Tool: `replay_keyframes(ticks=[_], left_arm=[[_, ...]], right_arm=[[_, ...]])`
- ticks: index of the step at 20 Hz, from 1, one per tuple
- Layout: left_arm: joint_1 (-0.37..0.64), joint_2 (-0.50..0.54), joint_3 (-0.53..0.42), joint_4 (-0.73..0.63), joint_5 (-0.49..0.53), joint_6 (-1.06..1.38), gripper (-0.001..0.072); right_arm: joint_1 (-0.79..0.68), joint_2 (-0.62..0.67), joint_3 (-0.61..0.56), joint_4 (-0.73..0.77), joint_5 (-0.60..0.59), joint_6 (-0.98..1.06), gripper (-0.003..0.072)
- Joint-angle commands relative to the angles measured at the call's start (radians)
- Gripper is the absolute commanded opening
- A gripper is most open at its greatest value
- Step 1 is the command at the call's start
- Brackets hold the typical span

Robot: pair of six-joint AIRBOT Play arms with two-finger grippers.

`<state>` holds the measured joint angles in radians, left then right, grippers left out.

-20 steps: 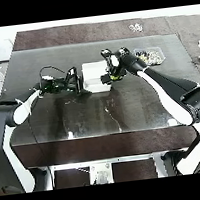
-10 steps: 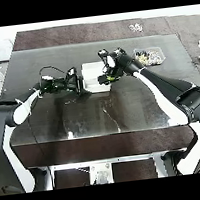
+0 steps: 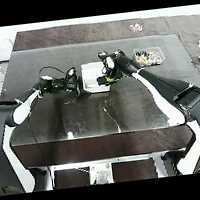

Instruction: Fold the box and place the chain.

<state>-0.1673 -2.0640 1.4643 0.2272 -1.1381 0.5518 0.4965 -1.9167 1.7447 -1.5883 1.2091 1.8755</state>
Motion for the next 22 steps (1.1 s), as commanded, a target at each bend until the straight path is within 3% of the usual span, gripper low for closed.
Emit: replay_keyframes(ticks=[1,2,4,8,9,11,12,22], left_arm=[[-0.001,0.000,0.000,-0.003,0.001,-0.002,0.0471],[-0.001,0.000,0.000,-0.003,0.002,-0.002,0.0471],[-0.001,0.000,0.000,-0.003,0.002,-0.002,0.0471],[-0.001,0.000,0.000,-0.003,0.003,-0.002,0.0471],[-0.001,0.000,0.000,-0.003,0.003,-0.002,0.0471],[-0.001,0.000,0.000,-0.003,0.003,-0.002,0.0471],[-0.001,0.000,0.000,-0.003,0.003,-0.001,0.0471],[-0.001,0.000,0.000,-0.003,0.002,-0.002,0.0471]], right_arm=[[0.001,-0.012,0.001,0.044,-0.001,0.002,0.0114],[0.002,-0.014,0.001,0.045,-0.002,0.003,0.0056],[0.002,-0.015,0.002,0.063,-0.002,0.002,0.0008],[0.001,-0.014,0.015,0.070,0.031,0.002,0.0009],[0.001,-0.014,0.021,0.070,0.035,0.002,0.0081],[-0.001,-0.008,0.037,0.064,0.040,0.002,0.0475],[-0.002,0.002,0.040,0.059,0.041,0.002,0.0531],[-0.058,0.160,0.040,-0.092,0.049,-0.051,0.0531]])
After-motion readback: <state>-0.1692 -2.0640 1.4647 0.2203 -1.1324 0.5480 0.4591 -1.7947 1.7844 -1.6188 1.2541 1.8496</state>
